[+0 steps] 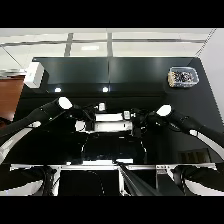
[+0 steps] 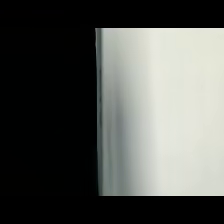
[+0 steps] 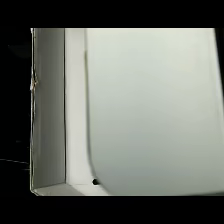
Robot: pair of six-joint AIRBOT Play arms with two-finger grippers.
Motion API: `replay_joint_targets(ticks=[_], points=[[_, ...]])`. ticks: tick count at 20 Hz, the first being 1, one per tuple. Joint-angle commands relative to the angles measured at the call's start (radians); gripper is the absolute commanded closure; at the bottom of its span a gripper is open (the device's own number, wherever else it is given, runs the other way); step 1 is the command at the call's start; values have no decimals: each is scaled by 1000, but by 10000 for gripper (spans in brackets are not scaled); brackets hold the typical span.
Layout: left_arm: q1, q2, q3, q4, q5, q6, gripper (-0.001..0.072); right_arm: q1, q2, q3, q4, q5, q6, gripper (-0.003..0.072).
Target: Fold the box and place the chain.
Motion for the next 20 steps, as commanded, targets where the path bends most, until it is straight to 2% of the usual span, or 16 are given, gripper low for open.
replay_joint_targets(ticks=[1, 10, 20], points=[[-1, 0, 1, 0, 2, -1, 684, 0, -5, 3, -2, -11, 16, 18], [-1, 0, 1, 0, 2, 0, 684, 23, -21, 20, -85, -20, 90, 18], [-1, 0, 1, 0, 2, -1, 684, 23, -21, 20, -84, -27, 95, 27]])
